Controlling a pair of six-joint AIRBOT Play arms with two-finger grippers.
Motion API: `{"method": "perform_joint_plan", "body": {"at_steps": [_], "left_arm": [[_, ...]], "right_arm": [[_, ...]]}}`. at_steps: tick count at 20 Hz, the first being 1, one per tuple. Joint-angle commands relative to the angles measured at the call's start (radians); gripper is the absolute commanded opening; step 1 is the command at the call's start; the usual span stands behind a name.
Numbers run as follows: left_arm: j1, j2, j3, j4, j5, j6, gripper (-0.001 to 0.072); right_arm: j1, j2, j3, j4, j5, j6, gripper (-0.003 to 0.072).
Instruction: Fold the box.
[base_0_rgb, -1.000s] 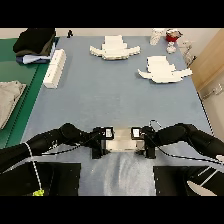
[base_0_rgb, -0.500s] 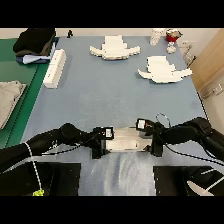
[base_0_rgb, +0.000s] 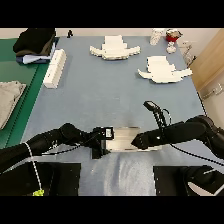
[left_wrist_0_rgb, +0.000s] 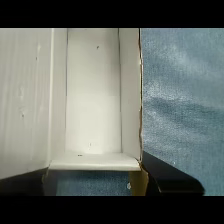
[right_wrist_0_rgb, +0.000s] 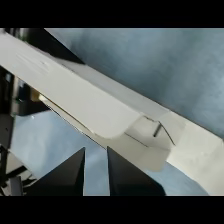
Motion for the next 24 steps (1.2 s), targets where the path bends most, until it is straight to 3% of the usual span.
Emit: {"method": "perform_joint_plan", "body": {"at_steps": [1,5,12,18,24], "left_arm": [[0.001,-0.001,0.0,0.0,0.0,0.0,0.0464],[0.001,-0.001,0.0,0.0,0.0,0.0,0.0465],[0.001,-0.001,0.0,0.0,0.0,0.0,0.0465],[0.001,-0.001,0.0,0.0,0.0,0.0,0.0465],[0.001,-0.001,0.0,0.0,0.0,0.0,0.0465]], "right_arm": [[0.009,-0.075,0.064,0.016,0.128,0.062,0.0213],[-0.06,-0.213,0.109,-0.06,0.139,0.061,0.0213],[-0.072,-0.397,0.109,-0.065,0.153,0.01,0.0213],[-0.072,-0.386,0.11,-0.066,0.155,-0.001,0.0213],[-0.072,-0.175,0.124,-0.109,0.019,-0.217,0.0213]]}}
